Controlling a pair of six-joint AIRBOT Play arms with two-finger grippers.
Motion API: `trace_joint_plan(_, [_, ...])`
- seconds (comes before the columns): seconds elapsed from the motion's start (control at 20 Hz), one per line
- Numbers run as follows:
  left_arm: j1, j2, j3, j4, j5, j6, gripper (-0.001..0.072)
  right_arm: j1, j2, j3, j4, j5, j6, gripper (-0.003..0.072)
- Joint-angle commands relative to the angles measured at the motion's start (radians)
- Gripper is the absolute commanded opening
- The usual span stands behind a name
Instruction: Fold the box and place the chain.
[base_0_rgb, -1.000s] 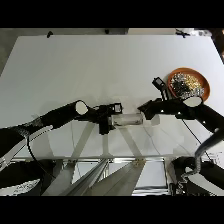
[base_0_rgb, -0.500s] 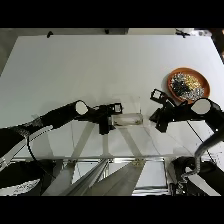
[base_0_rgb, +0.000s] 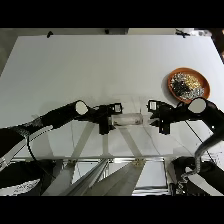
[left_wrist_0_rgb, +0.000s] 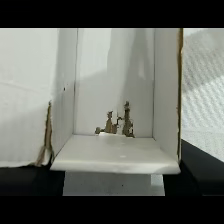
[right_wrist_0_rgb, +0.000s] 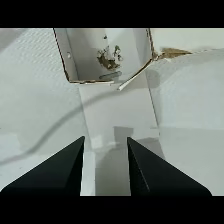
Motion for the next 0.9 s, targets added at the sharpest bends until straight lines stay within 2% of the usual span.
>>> trace_joint_plan(0.0, [-0.001,0.000,0.000,0.000,0.000,0.000,0.0135,0.001,-0.060,-0.001,0.042,-0.013,-0.099,0.0212])
trace_joint_plan(0.1, [-0.001,0.000,0.000,0.000,0.000,0.000,0.0135,0.001,-0.077,-0.001,0.109,-0.013,-0.157,0.0171])
trace_joint_plan(0.3, [-0.001,0.000,0.000,0.000,0.000,0.000,0.0135,0.001,-0.081,-0.001,0.170,-0.047,-0.206,0.0171])
trace_joint_plan(0.55, [-0.001,0.000,0.000,0.000,0.000,0.000,0.0135,0.025,-0.081,-0.001,0.169,-0.040,-0.206,0.0163])
trace_joint_plan(0.85, [-0.001,0.000,0.000,0.000,0.000,0.000,0.0135,0.140,-0.081,-0.001,0.165,-0.170,-0.204,0.0161])
